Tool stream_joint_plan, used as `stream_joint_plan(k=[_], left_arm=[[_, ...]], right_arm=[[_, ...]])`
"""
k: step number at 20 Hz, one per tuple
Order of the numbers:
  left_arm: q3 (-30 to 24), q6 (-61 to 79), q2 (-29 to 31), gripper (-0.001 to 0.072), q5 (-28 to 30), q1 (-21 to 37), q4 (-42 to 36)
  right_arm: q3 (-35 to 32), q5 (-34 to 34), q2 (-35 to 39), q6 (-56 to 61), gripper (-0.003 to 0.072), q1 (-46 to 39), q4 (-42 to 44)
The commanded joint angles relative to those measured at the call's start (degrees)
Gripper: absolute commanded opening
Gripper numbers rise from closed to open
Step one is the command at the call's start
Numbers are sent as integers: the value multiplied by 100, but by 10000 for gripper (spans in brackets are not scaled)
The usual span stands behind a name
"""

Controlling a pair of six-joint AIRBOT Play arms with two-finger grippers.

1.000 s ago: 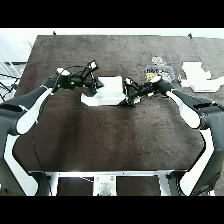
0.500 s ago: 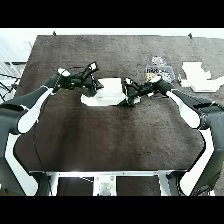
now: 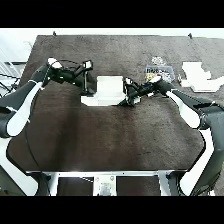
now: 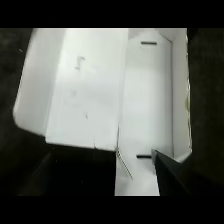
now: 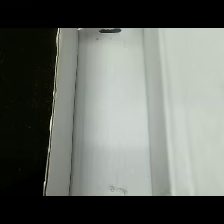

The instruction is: Fold the box and place the chain.

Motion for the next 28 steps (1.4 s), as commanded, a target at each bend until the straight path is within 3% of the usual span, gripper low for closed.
stream_joint_plan(k=[1,7,11,15,28], left_arm=[[17,-286,44,715,-422,24,822],[-28,-321,33,715,-424,-129,986],[-323,-481,33,716,192,-278,1196],[-485,-448,26,716,334,-280,870],[-485,-210,-125,697,251,-315,579]], right_arm=[[-2,0,2,4,587,4,2],[-2,0,2,2,587,4,2],[-2,0,2,2,587,4,2],[-2,0,2,2,587,4,2],[-2,0,2,2,587,4,2]])
